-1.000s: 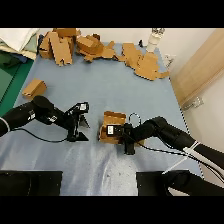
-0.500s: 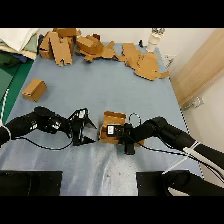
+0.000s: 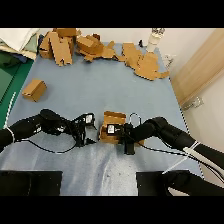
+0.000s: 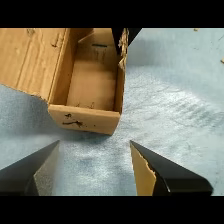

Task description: Fold the box.

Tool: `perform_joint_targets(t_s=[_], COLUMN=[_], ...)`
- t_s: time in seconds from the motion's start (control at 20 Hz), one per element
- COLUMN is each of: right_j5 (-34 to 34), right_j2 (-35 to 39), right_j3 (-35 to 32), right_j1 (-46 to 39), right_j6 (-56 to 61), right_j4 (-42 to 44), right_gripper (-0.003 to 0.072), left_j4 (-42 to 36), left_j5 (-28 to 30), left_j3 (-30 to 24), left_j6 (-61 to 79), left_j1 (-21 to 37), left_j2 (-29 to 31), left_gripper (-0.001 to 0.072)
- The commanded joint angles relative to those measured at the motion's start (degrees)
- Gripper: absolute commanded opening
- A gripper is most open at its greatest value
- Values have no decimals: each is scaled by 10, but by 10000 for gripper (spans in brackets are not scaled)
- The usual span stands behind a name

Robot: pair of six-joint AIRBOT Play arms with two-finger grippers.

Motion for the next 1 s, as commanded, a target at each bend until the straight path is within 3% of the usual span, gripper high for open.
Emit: perform_joint_targets(t_s=[0.0, 0.5, 0.75, 0.95], right_j5=[-1, -1, -2, -1], right_j2=[0, 0, 0, 0], right_j3=[0, 0, 0, 0], right_j1=[7, 7, 7, 7], right_j6=[-26, -34, -34, -34], right_j4=[10, 19, 19, 19], right_gripper=[7, 7, 7, 7], left_j4=[6, -6, -33, -5], left_j5=[23, 20, 79, 88], left_j3=[0, 1, 9, 9], left_j6=[-1, 0, -1, -22], left_j1=[-6, -44, -49, -48], left_j2=[-2, -3, -11, -11], left_gripper=[699, 699, 699, 699])
